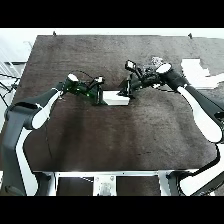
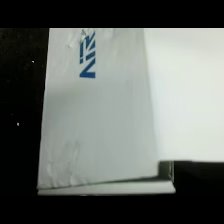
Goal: Fold the box and place the chain.
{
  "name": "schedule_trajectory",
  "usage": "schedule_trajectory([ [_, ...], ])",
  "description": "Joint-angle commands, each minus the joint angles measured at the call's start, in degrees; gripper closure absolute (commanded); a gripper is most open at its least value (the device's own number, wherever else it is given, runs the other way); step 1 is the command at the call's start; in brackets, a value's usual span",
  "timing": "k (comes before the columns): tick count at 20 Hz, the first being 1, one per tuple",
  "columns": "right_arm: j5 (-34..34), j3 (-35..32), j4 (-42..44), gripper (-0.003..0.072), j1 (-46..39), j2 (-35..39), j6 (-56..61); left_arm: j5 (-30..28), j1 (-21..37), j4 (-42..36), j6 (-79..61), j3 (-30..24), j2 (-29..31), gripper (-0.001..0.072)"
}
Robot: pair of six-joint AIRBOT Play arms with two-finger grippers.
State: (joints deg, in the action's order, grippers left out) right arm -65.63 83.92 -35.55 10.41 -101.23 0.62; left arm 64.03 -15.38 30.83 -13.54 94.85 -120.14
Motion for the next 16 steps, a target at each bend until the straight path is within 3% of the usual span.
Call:
schedule_trajectory([
  [1, 0.6, -0.2, 0.0, 0.0188, 0.2, -0.2, -1.8, 0.0, 0.0, 0.0, 0.0, 0.0, 0.0, 0.0176],
  [8, -2.2, -1.3, 0.0, 0.0214, 0.2, -0.2, -1.8, -0.1, 0.0, 0.0, 0.0, 0.0, 0.0, 0.0176],
  [11, 0.9, -1.5, 0.0, 0.0272, 0.2, -0.8, -2.0, -0.1, 0.0, 0.0, 0.0, 0.0, 0.0, 0.0176],
  [16, 6.6, -1.5, 0.0, 0.0273, 0.2, -1.1, -2.2, -0.1, 0.0, 0.0, 0.0, 0.0, 0.0, 0.0176],
])
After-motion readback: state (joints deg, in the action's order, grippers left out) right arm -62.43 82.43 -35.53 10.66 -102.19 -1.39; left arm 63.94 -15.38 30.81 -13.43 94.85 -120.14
